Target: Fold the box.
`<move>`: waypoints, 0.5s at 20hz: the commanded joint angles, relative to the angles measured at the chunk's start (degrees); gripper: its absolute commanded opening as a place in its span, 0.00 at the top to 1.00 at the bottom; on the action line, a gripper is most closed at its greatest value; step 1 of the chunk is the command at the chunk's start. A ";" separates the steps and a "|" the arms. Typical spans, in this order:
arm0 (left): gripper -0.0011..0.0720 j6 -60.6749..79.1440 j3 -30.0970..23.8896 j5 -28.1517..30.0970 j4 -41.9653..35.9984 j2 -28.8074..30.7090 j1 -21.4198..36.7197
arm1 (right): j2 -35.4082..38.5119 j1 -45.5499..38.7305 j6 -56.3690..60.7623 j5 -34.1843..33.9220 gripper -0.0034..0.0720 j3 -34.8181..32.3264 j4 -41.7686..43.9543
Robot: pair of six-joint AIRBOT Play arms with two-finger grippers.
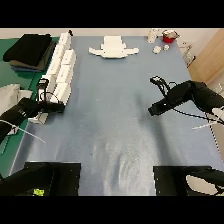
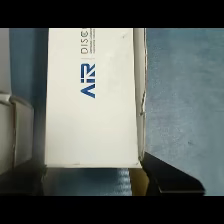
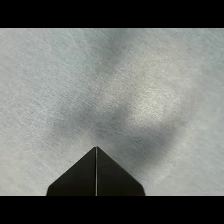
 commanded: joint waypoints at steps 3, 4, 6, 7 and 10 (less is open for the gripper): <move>0.24 -0.55 7.89 2.73 0.15 -6.60 -3.04 | -0.02 0.00 0.02 0.04 0.95 0.07 0.00; 0.24 -0.72 9.31 2.75 0.15 -7.87 -2.99 | -0.02 0.00 0.02 0.04 0.95 0.07 0.00; 0.24 -0.72 11.89 2.75 0.15 -10.27 -3.02 | -0.02 0.00 0.02 0.04 0.95 0.07 0.00; 0.24 -1.31 13.07 2.84 0.17 -11.47 -3.02 | -0.02 0.00 0.02 0.04 0.95 0.07 -0.02; 0.24 -1.55 16.11 3.30 0.20 -14.29 -2.99 | -0.02 0.00 0.02 0.04 0.95 0.04 0.00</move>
